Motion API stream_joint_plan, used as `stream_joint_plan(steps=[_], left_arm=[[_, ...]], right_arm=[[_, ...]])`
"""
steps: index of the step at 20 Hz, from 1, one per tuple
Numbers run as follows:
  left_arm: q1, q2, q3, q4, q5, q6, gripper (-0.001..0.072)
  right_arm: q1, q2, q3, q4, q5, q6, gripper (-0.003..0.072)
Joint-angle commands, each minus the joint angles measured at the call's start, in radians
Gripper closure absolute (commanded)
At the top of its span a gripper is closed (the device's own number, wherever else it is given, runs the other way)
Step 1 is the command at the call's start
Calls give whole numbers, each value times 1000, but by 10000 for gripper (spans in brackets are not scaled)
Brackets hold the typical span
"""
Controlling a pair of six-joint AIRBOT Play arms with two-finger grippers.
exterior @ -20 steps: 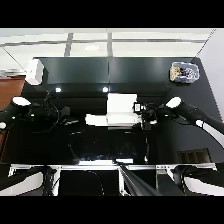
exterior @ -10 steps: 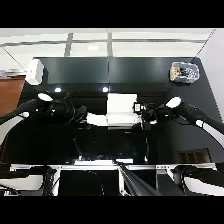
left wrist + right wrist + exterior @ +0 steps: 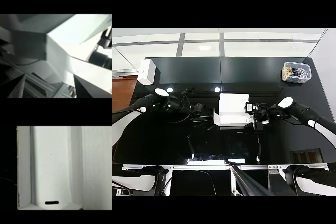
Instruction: Fold the box and place the chain.
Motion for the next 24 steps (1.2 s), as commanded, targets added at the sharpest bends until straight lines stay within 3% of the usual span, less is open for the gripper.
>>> stream_joint_plan(steps=[1, 6, 9, 17, 18, 19, 20, 24], left_arm=[[-55, -2, 64, 0, -3, -27, 30], [-195, -2, 195, 244, 77, -415, 40], [-264, -2, 251, 342, 84, -491, 40], [-368, -2, 278, 607, 119, -734, 41], [-381, -2, 283, 640, 124, -751, 82], [-394, -2, 288, 670, 132, -765, 189], [-409, -3, 293, 696, 138, -778, 227], [-482, -4, 323, 846, 121, -964, 226]], right_arm=[[0, 0, 0, 0, 0, 0, 622], [0, 0, 0, 0, 0, 0, 622], [0, 0, 0, 0, 0, 0, 623], [0, 0, 0, 0, 0, 0, 623], [0, 0, -1, 0, 0, 0, 623], [0, 0, 0, 0, 0, 0, 623], [0, 0, 0, 0, 0, 0, 622], [0, 0, -1, 0, 0, 0, 623]])
